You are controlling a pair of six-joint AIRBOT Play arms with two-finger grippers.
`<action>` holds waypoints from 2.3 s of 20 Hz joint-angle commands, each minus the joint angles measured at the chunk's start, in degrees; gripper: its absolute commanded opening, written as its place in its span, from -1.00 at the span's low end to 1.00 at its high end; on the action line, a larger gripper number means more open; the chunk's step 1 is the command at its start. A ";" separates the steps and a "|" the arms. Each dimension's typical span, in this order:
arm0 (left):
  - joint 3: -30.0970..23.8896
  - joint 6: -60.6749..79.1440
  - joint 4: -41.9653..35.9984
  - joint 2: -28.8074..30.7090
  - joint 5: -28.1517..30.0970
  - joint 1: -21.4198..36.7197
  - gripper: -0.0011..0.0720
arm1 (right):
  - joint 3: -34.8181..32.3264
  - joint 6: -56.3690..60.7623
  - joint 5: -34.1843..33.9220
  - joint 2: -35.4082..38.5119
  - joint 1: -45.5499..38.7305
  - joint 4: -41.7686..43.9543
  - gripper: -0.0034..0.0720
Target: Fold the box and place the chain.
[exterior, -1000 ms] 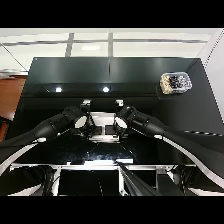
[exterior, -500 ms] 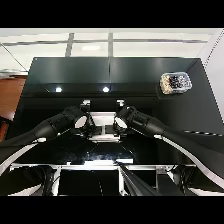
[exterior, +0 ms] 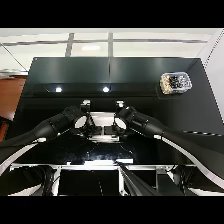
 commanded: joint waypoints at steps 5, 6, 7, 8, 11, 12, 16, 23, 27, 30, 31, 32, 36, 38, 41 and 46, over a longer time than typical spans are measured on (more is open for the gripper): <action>-0.02 -0.22 -0.15 0.02 0.13 -0.04 -0.89 | 0.57 0.46 2.49 0.61 -0.04 -1.22 -0.03; -0.02 -0.24 -0.15 0.02 0.13 -0.04 -0.89 | 0.57 0.46 2.49 0.61 -0.04 -1.22 -0.04; -0.02 -0.22 -0.15 0.02 0.13 -0.04 -0.89 | 0.57 0.46 2.49 0.61 -0.02 -1.25 -0.12; -0.02 -0.22 -0.15 0.02 0.13 -0.04 -0.89 | 0.57 0.46 2.45 0.59 -0.02 -1.22 -0.46; -0.02 -0.22 -0.15 0.02 0.13 -0.04 -0.89 | 0.57 1.42 2.23 0.39 -0.02 -0.74 -0.77; -0.02 -0.24 -0.15 0.02 0.13 -0.04 -0.89 | 0.57 1.42 2.23 0.17 0.00 -0.76 -0.83; -0.02 -0.22 -0.15 0.02 0.13 -0.02 -0.89 | 0.57 1.29 2.14 0.02 0.00 -0.68 -0.82; -0.02 -0.24 -0.13 0.02 0.11 -0.02 -0.89 | 0.90 -1.25 3.69 1.84 -0.24 -0.92 0.27; -0.02 -0.22 -0.11 0.04 0.07 -0.02 -0.89 | 0.96 -9.33 8.04 8.31 -1.99 -0.68 0.28; -0.02 -0.22 -0.13 0.04 0.11 -0.02 -0.89 | 0.96 -16.33 10.99 17.49 -6.14 -0.87 0.28; -0.02 -0.22 -0.13 0.04 0.11 -0.04 -0.89 | 0.96 -17.86 11.76 20.94 -8.33 -1.84 0.28; -0.02 -0.22 -0.15 0.04 0.09 -0.02 -0.89 | 0.96 -18.60 12.44 23.91 -10.69 -3.69 0.28; -0.02 -0.24 -0.13 0.04 0.09 -0.02 -0.89 | 0.79 -20.26 16.48 29.16 -21.59 -25.16 0.28; -0.02 -0.24 -0.15 0.04 0.09 -0.02 -0.89 | -1.01 -21.81 10.93 28.87 -28.76 -30.86 0.28; -0.02 -0.24 -1.44 0.04 0.11 -0.02 -0.89 | -0.98 -21.44 -8.50 24.52 -42.75 -20.50 0.98; -0.02 -0.24 -1.42 0.04 0.57 -0.02 -0.89 | 13.81 -21.46 -8.11 4.61 -55.84 -2.34 0.98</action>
